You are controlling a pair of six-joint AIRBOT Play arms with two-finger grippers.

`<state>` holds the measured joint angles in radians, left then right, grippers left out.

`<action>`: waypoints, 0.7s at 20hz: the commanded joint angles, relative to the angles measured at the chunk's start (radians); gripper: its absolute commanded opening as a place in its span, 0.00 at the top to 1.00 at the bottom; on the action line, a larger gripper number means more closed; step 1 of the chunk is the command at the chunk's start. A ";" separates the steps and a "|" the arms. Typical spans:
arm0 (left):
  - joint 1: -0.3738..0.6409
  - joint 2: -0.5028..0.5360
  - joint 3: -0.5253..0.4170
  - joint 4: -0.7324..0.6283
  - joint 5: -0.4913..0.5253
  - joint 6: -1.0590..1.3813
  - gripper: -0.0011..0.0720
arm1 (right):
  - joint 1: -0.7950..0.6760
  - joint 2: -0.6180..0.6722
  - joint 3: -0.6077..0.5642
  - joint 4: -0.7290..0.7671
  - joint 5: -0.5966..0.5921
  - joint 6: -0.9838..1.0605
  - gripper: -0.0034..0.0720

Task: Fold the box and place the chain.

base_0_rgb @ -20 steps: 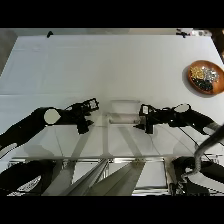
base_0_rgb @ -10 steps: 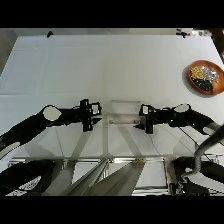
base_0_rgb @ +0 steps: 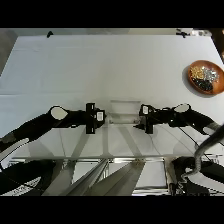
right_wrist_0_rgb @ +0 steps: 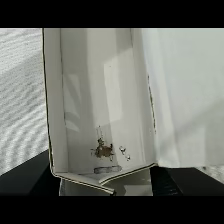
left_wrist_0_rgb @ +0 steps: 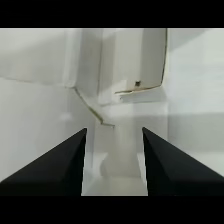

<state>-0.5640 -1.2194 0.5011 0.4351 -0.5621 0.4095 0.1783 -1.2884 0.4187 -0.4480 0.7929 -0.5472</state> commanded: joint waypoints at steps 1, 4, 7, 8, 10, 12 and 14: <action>-0.020 -0.037 0.001 -0.100 0.005 0.043 0.44 | 0.000 0.000 0.000 0.000 0.000 0.000 0.35; -0.019 -0.038 0.001 -0.151 0.006 0.044 0.45 | 0.000 0.000 0.000 0.000 0.000 0.000 0.35; -0.020 -0.039 0.001 -0.153 0.005 0.044 0.50 | 0.000 0.000 0.000 0.000 0.000 0.000 0.35; -0.020 -0.039 0.001 -0.163 0.005 0.044 0.53 | 0.000 0.000 0.000 0.000 0.000 0.001 0.35; -0.020 -0.039 0.001 -0.188 0.005 0.047 0.53 | 0.000 0.000 0.000 0.000 0.000 0.001 0.35; -0.023 -0.039 0.001 -0.213 0.000 0.077 0.53 | 0.000 0.000 0.000 0.000 0.000 0.001 0.35; -0.024 -0.039 0.001 -0.240 -0.014 0.093 0.56 | 0.000 0.000 0.000 0.000 0.000 0.001 0.35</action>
<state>-0.5861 -1.2575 0.5011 0.2401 -0.5621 0.4755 0.1783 -1.2884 0.4187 -0.4480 0.7933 -0.5472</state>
